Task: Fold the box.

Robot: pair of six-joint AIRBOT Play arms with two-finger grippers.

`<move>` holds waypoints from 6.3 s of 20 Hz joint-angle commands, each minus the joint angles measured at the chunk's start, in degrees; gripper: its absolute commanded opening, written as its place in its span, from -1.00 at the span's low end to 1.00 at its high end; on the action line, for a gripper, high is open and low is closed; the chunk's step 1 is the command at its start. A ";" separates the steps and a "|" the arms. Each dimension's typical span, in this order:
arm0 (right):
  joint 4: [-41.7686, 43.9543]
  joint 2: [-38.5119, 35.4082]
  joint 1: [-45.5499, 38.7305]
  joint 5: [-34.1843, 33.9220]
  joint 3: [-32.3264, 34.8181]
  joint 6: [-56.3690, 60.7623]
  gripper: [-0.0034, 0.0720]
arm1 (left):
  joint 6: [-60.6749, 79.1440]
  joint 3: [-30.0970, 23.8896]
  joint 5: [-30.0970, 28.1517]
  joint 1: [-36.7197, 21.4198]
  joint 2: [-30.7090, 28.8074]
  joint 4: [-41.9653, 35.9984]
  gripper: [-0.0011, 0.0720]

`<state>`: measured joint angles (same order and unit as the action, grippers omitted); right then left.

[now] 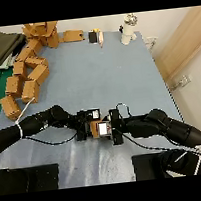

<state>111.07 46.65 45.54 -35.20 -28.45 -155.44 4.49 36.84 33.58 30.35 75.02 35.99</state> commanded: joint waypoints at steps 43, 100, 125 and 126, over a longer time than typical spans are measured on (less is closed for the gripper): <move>-29.20 -4.48 11.39 7.78 7.08 28.39 -0.39 | 0.00 0.00 -0.02 0.00 0.04 0.02 0.27; -34.99 -14.75 -11.17 -19.63 3.48 115.65 -0.90 | 0.00 -0.02 -0.07 0.00 0.04 0.00 0.27; -31.15 -10.54 -16.26 -24.79 -0.74 116.50 -0.90 | -18.84 0.00 -3.06 -0.09 -8.04 3.08 0.26; -31.17 -10.54 -16.26 -24.79 -0.74 115.82 -0.90 | -22.12 0.00 -3.10 -0.09 -8.90 5.31 0.26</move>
<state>80.29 36.12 29.30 -60.01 -29.17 -38.50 -9.65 36.80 30.55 30.30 68.55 37.69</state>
